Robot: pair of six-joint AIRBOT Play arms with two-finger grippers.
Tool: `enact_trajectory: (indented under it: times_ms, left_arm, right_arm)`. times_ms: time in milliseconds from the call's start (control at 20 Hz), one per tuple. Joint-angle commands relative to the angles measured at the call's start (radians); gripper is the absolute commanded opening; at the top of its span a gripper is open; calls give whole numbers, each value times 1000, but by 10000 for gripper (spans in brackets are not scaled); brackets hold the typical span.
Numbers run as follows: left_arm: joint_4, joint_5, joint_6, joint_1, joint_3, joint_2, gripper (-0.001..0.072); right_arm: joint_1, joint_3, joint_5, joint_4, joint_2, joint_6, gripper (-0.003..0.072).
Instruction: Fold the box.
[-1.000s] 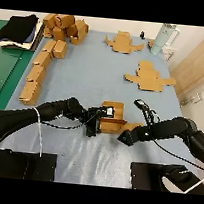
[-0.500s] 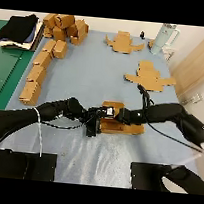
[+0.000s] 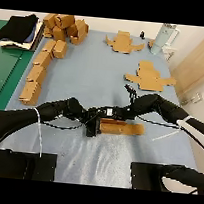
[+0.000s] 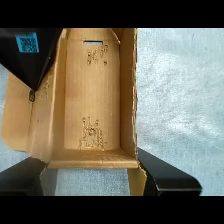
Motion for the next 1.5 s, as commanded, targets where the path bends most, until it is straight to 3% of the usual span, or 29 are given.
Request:
enact_trajectory:
  times_ms: [0,200,400,650,850,900,1000,1050,1200,1400,1450]
  left_arm:
    - [0,3,-3,0,1,0,525]
    - [0,3,-3,0,1,0,525]
    - [0,3,-3,0,1,0,525]
    - [0,3,-3,0,1,0,525]
    - [0,3,-3,0,1,0,525]
    - [0,3,-3,0,1,0,525]
    - [0,3,-3,0,1,0,525]
    - [0,3,-3,0,1,0,525]
    - [0,3,-3,0,1,0,525]
    - [0,3,-3,0,1,0,525]
    - [0,3,-3,0,1,0,525]
  right_arm:
    - [1,5,-6,-9,-27,-65,4]
    - [1,5,-6,-10,23,-142,4]
    - [1,5,-37,-141,206,-149,4]
    - [2,-25,-231,-272,451,-188,4]
    - [3,-177,-339,-285,615,-357,10]
    - [3,-219,-335,-314,636,-438,76]
    - [3,-285,-234,-389,636,-577,505]
    - [3,-313,-161,-413,628,-644,549]
    - [3,-354,18,-415,574,-826,548]
    - [6,-355,107,-321,499,-959,544]
    - [14,-354,126,-298,499,-985,483]
